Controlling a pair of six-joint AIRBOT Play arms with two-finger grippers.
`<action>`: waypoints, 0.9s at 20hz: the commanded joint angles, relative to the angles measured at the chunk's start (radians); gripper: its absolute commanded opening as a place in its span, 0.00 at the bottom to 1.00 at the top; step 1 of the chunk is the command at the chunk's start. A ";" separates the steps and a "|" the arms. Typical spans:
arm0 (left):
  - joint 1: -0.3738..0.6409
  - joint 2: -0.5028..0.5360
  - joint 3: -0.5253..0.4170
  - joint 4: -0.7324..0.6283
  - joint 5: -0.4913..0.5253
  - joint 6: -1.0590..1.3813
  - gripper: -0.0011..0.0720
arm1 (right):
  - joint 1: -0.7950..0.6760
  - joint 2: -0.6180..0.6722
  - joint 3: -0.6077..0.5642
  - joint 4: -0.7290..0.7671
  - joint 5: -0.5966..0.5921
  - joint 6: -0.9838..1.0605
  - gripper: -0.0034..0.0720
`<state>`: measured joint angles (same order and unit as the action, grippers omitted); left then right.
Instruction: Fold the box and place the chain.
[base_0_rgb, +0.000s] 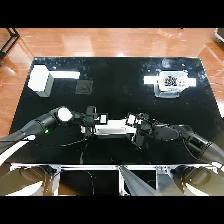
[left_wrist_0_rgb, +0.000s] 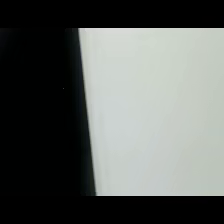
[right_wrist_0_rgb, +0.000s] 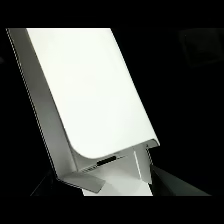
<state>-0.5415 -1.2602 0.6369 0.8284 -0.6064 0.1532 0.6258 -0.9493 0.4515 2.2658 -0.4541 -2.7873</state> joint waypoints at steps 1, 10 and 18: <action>0.001 -0.001 0.001 0.000 0.000 0.000 0.05 | 0.009 0.010 0.000 -0.033 0.005 -0.046 0.98; 0.001 -0.001 0.003 0.000 -0.004 0.000 0.05 | 0.026 -0.015 0.034 -0.014 0.019 -0.110 0.98; 0.001 -0.001 0.004 0.000 -0.095 0.000 0.05 | -0.040 -0.116 0.117 0.064 -0.160 -0.201 0.98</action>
<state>-0.5411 -1.2602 0.6403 0.8280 -0.6655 0.1532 0.6033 -1.0435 0.5522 2.3074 -0.5575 -2.9669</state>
